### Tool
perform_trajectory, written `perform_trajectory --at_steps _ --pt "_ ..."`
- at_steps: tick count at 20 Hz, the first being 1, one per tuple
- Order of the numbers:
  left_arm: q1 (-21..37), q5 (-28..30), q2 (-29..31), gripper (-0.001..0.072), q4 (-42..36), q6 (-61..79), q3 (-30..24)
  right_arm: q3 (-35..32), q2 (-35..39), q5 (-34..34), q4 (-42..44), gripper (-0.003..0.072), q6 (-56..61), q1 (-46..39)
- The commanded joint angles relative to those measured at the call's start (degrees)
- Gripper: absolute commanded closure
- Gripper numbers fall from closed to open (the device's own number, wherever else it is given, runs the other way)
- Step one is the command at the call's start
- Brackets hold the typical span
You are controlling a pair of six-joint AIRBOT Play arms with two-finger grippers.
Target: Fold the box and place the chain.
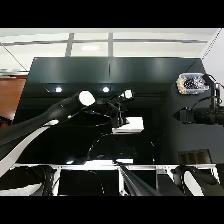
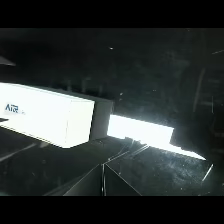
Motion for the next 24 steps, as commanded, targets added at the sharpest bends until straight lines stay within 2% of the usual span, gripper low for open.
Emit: perform_trajectory --at_steps 1,11,16,18,22,24 --pt "-0.55 -5.79 -5.14 -0.0001 3.26 -4.92 3.89 -0.24 0.07 -0.15 -0.09 0.0673 -0.02 -0.04" --pt "-1.53 -7.76 -5.44 -0.0002 3.56 -5.11 3.89 -0.24 0.07 -0.42 -0.11 0.0673 -0.02 -0.04" --pt "-3.32 -7.28 -5.46 -0.0003 7.98 -5.16 3.89 -0.24 0.07 -0.59 -0.11 0.0673 -0.02 -0.04" --pt "-4.20 -5.22 -5.49 -0.0003 9.64 -5.18 3.87 -0.24 0.07 -0.59 -0.11 0.0673 -0.02 -0.04" --pt "-7.52 4.96 -6.47 -0.0002 9.86 -5.75 3.87 -0.24 0.07 -0.59 -0.09 0.0673 -0.02 -0.04" --pt "-8.70 8.07 -7.45 -0.0001 10.58 -7.72 3.85 -0.24 0.07 -0.59 -0.11 0.0673 0.00 -0.04"
